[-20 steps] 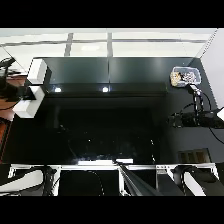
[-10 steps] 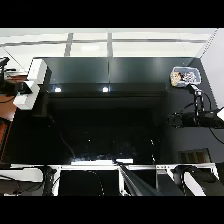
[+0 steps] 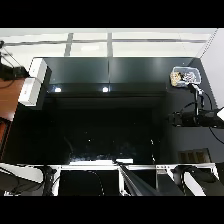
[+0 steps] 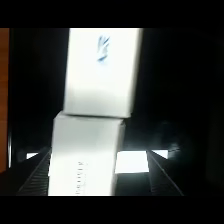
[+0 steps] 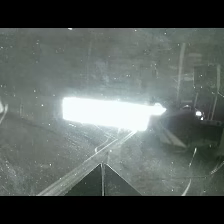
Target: Fold the box and place the chain.
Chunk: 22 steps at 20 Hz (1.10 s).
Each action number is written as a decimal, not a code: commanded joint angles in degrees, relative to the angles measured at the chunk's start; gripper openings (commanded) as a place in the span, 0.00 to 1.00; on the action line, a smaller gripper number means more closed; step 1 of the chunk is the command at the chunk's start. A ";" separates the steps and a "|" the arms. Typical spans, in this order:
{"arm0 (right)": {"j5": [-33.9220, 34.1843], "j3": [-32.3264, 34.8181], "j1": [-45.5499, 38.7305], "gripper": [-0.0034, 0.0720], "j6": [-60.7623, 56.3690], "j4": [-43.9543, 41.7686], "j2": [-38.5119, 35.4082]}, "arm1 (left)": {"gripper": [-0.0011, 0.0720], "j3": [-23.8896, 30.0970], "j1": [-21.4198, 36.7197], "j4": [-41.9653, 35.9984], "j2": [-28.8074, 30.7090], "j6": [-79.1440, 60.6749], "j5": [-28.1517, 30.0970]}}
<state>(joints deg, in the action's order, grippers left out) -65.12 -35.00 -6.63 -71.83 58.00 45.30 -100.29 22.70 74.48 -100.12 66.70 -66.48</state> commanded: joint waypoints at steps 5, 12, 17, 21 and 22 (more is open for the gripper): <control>9.77 0.15 0.70 0.06 0.74 -3.50 0.00 | 0.04 -10.71 -6.67 -5.55 5.53 14.27 -17.97; 20.94 1.84 7.56 0.06 4.63 -1.57 0.17 | 0.04 46.51 -26.38 -5.73 41.94 10.43 22.53; 22.56 1.95 8.20 0.06 4.57 -1.27 0.15 | 0.04 69.99 -25.42 -5.38 60.15 10.69 23.76; 22.53 1.95 8.17 0.06 4.59 -2.03 0.15 | 0.05 70.75 -23.85 -5.70 65.02 11.87 23.71; 22.53 1.95 8.17 0.06 4.59 -2.05 0.15 | 0.05 70.75 -23.91 -7.21 65.33 11.91 23.98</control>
<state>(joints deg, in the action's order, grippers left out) -43.07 -33.10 1.41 -67.31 56.27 45.43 -32.23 -1.54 69.10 -38.57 77.71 -43.75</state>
